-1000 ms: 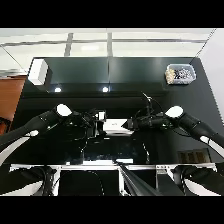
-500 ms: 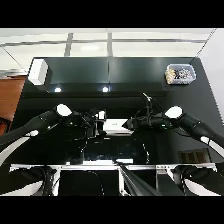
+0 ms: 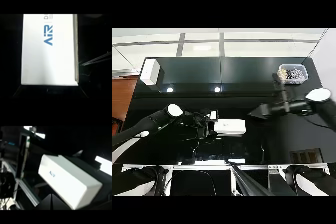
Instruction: Fold the box and place the chain.
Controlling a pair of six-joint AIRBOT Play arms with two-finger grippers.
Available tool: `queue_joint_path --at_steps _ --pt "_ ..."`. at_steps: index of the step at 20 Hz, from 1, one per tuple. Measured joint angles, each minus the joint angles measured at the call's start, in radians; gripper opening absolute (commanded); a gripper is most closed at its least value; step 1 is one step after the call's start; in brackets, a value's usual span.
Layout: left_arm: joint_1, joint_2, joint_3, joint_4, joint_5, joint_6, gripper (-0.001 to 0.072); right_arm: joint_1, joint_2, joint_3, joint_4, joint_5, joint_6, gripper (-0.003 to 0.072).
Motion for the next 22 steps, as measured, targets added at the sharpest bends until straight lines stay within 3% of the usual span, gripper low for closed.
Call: queue_joint_path --at_steps 1,4,7,12,17,22 --pt "0.0 0.018 0.003 0.006 0.003 -0.026 0.0716 -0.057 0.022 0.007 -0.004 0.056 -0.001 0.001" --pt "0.002 0.076 0.016 0.031 -0.002 -0.114 0.0717 -0.231 0.089 0.014 -0.053 0.22 0.0 0.001" --pt "-0.002 0.109 0.051 0.04 -0.051 -0.212 0.0714 -0.349 0.148 -0.003 -0.093 0.296 0.002 0.001" --pt "-0.058 0.077 0.168 0.035 -0.087 -0.357 0.0714 -0.397 0.188 -0.055 -0.117 0.285 0.002 0.001" --pt "-0.126 -0.076 0.312 0.034 -0.1 -0.492 0.0714 -0.404 0.196 -0.083 -0.122 0.251 -0.005 0.001" --pt "-0.156 -0.166 0.375 0.034 -0.106 -0.545 0.0714 -0.404 0.198 -0.089 -0.124 0.24 -0.026 0.001"
